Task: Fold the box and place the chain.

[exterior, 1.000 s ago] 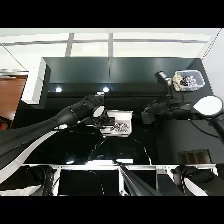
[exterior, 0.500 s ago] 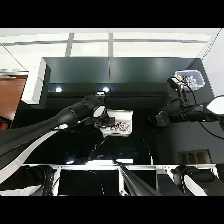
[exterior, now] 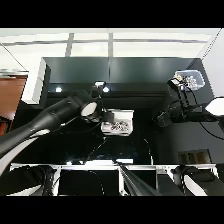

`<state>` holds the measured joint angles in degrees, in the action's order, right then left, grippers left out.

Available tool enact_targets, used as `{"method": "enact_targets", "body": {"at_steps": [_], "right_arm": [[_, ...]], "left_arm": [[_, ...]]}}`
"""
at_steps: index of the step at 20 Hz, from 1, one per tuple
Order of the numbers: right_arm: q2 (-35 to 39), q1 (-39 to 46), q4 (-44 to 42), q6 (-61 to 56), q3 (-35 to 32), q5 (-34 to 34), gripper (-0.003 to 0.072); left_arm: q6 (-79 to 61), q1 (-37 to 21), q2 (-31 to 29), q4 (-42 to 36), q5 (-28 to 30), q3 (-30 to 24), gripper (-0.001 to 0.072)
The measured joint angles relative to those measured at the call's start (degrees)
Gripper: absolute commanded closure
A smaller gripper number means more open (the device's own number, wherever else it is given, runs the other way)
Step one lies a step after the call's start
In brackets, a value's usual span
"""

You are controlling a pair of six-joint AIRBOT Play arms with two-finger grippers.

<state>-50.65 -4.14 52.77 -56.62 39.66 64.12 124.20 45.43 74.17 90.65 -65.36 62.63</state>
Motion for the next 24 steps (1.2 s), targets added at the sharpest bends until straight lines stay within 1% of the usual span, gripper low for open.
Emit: {"method": "enact_targets", "body": {"at_steps": [2, 3, 4, 6, 7, 8, 9, 11, 14, 17, 20, 24], "right_arm": [[0.0, 0.0, 0.4, 0.0, 0.0, -0.1, 0.0457], [0.0, 0.0, 0.6, -0.5, 0.0, -0.2, 0.0457], [0.0, 0.0, 0.7, -0.8, 0.0, -0.3, 0.0457], [0.0, 0.0, 0.8, -2.1, 0.0, -0.6, 0.0457], [0.0, 0.0, 0.9, -2.5, 0.0, -0.8, 0.0457], [0.0, 0.0, 0.9, -3.1, 0.0, -1.0, 0.0457], [0.0, 0.0, 0.9, -3.5, 0.0, -1.1, 0.0457], [0.0, 0.0, 0.9, -3.9, 0.0, -1.3, 0.0457], [0.0, 0.0, 0.9, -4.5, 0.0, -1.4, 0.0457], [0.0, 0.0, 0.8, -4.9, 0.0, -1.7, 0.0457], [0.0, 0.0, 0.8, -5.0, 0.0, -1.8, 0.0457], [0.0, 0.0, 0.8, -5.0, 0.0, -1.9, 0.0457]], "left_arm": [[-1.4, -3.7, -5.4, 2.6, 0.1, -3.9, 0.0134], [-3.2, -6.8, -7.7, 1.6, 1.2, -6.4, 0.0134], [-6.9, -10.4, -9.3, -1.6, 2.9, -8.7, 0.0134], [-20.8, -17.8, -11.0, -13.0, 4.7, -13.1, 0.0134], [-30.4, -21.0, -11.3, -20.2, 4.9, -15.1, 0.0132], [-40.3, -23.6, -11.5, -25.5, 4.9, -16.7, 0.0039], [-51.7, -25.9, -11.6, -30.2, 5.2, -18.3, 0.0002], [-73.7, -28.6, -11.6, -36.8, 6.4, -20.9, 0.0002], [-100.7, -30.4, -10.8, -42.1, 8.9, -22.9, 0.0001], [-119.7, -30.9, -7.3, -47.0, 9.6, -23.7, 0.0], [-129.7, -30.1, -3.4, -49.2, 10.1, -24.0, 0.0], [-135.0, -27.6, 0.5, -52.0, 10.7, -24.2, 0.0001]]}}
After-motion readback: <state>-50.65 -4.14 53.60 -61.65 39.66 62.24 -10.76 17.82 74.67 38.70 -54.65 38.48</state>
